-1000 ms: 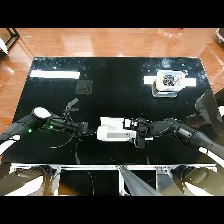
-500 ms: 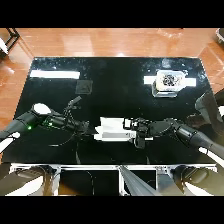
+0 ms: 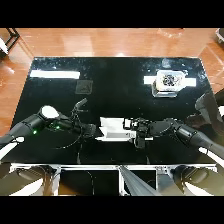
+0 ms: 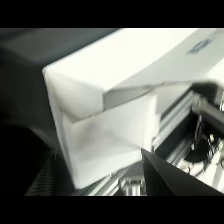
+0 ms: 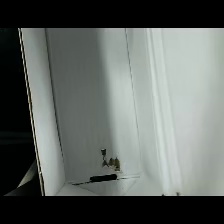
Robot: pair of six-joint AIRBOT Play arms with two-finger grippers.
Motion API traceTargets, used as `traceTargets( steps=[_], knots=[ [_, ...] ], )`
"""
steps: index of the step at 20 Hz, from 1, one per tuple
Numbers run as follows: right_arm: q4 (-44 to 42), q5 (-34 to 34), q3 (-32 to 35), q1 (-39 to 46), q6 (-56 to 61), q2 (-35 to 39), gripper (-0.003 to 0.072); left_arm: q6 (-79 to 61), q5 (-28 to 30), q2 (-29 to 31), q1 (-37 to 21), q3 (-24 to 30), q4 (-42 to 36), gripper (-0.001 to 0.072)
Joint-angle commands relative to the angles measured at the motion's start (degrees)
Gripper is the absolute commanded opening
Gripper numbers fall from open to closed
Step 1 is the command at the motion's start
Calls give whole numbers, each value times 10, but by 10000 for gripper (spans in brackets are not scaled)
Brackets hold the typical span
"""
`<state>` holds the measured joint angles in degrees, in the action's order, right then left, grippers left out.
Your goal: Fold the box and place the chain.
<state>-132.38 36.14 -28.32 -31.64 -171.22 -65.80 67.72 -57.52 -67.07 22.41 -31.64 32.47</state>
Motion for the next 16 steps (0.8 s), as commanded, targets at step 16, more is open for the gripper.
traceTargets(
  steps=[16],
  knots=[
    [0, 0, 0, 0, 0, 0, 187, 267, 148, 35, 110, -1, 98, 626]
  ],
)
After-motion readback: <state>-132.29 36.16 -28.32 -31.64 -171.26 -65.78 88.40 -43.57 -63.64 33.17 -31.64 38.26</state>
